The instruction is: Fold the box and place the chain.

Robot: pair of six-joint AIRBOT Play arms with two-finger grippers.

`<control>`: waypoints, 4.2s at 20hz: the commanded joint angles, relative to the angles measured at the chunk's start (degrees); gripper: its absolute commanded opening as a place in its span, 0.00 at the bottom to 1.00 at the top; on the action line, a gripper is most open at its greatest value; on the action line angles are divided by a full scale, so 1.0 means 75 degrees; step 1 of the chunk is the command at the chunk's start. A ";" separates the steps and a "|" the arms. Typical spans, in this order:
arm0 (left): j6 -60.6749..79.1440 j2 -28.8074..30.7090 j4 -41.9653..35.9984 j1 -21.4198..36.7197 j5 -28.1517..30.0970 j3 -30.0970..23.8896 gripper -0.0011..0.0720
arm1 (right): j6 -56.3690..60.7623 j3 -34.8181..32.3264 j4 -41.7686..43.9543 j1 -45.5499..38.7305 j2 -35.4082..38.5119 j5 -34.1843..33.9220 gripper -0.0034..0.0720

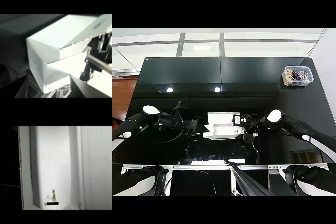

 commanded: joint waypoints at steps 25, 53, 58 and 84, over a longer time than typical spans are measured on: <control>-0.4639 0.0807 0.3331 -0.2468 0.1693 0.1346 0.82 | 0.0017 -0.0003 0.0003 0.0009 -0.0006 -0.0012 0.37; -0.6257 0.0758 0.4313 -0.3206 0.1888 0.1719 0.81 | 0.0026 -0.0003 0.0006 0.0009 -0.0006 -0.0026 0.37; -0.6283 0.0568 0.4319 -0.3430 0.1944 0.1719 0.74 | 0.0073 -0.0003 0.0006 0.0009 -0.0006 -0.0073 0.37; -0.7280 -0.0061 0.5677 -0.3654 0.1000 0.2742 0.70 | 0.0082 -0.0003 0.0009 0.0012 -0.0006 -0.0087 0.37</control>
